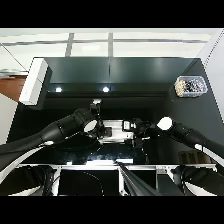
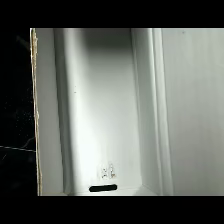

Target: Fold the box and place the chain.

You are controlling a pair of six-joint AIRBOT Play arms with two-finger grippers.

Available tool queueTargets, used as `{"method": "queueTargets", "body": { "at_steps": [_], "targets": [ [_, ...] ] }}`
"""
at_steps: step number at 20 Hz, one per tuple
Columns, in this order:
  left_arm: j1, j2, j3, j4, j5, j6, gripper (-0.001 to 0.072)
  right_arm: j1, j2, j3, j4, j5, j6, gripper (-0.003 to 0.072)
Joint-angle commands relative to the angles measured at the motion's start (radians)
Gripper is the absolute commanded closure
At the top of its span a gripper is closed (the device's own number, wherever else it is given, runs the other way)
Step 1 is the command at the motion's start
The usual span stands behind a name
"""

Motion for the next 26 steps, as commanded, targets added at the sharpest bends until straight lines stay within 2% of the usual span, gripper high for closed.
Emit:
{"method": "queueTargets", "body": {
  "at_steps": [1, 9, 16, 19, 20, 21, 22, 23, 26],
  "targets": [
    [-0.001, -0.019, 0.006, -0.003, 0.0, -0.033, 0.0526, 0.001, 0.0, -0.001, 0.0, 0.0, 0.0, 0.0212],
    [-0.002, -0.062, 0.027, -0.005, 0.002, -0.061, 0.0527, 0.001, 0.0, -0.001, 0.0, 0.0, 0.0, 0.0213],
    [-0.003, -0.079, 0.063, -0.004, -0.016, -0.061, 0.068, 0.001, 0.0, -0.001, 0.0, 0.0, 0.0, 0.0212],
    [-0.002, -0.079, 0.063, -0.004, -0.029, -0.061, 0.0677, 0.001, 0.0, -0.001, 0.0, 0.0, 0.0, 0.0212],
    [-0.002, -0.079, 0.063, -0.004, -0.03, -0.061, 0.0629, 0.001, 0.0, -0.001, 0.0, 0.0, 0.0, 0.0212],
    [-0.002, -0.079, 0.064, -0.005, -0.037, -0.061, 0.0471, 0.001, 0.0, -0.001, 0.0, 0.0, 0.0, 0.0212],
    [-0.002, -0.079, 0.068, -0.004, -0.051, -0.061, 0.0359, 0.001, 0.0, -0.001, 0.0, 0.0, 0.0, 0.0212],
    [-0.002, -0.079, 0.069, -0.004, -0.058, -0.061, 0.0304, 0.001, 0.0, -0.001, 0.0, 0.0, 0.001, 0.0213],
    [-0.002, -0.079, 0.071, 0.001, -0.053, -0.061, 0.0296, 0.001, 0.0, -0.001, 0.0, 0.0, 0.0, 0.0213]
  ]
}}
